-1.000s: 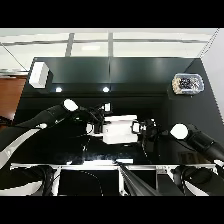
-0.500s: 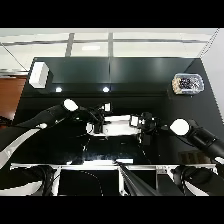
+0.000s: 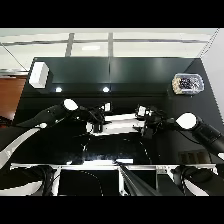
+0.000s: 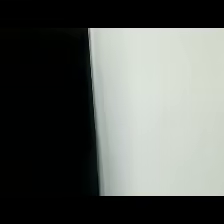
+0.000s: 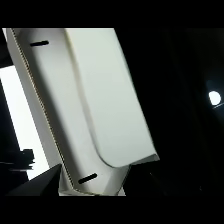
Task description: Fold the box and place the chain.
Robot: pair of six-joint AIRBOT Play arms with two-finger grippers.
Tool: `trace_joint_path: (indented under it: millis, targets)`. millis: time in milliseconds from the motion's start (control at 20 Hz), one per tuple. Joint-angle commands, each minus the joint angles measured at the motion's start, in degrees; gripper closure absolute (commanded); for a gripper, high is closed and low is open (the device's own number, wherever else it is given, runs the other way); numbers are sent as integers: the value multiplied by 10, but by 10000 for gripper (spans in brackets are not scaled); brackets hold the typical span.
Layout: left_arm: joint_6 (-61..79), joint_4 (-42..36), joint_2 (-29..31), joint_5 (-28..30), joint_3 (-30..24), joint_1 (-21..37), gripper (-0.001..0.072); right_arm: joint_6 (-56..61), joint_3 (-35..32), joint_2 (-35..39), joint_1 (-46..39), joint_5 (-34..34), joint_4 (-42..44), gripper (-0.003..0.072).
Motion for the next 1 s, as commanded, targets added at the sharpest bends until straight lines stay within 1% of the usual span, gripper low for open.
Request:
trace_joint_path:
  millis: [0,200,350,550,700,950]
  targets:
    - [0,0,0,-1,0,0,683,-37,0,-12,-24,8,44,83]
    - [0,0,0,-1,0,0,683,-139,0,-45,-22,19,121,83]
    - [0,0,0,-1,0,0,683,-141,-5,-63,-22,81,124,84]
    - [0,0,0,0,0,0,683,-165,-30,-79,-22,70,124,83]
    - [0,0,0,1,0,0,683,-192,-32,-95,-22,61,124,84]
    - [0,0,0,0,0,0,683,-196,-31,-123,-22,55,124,84]
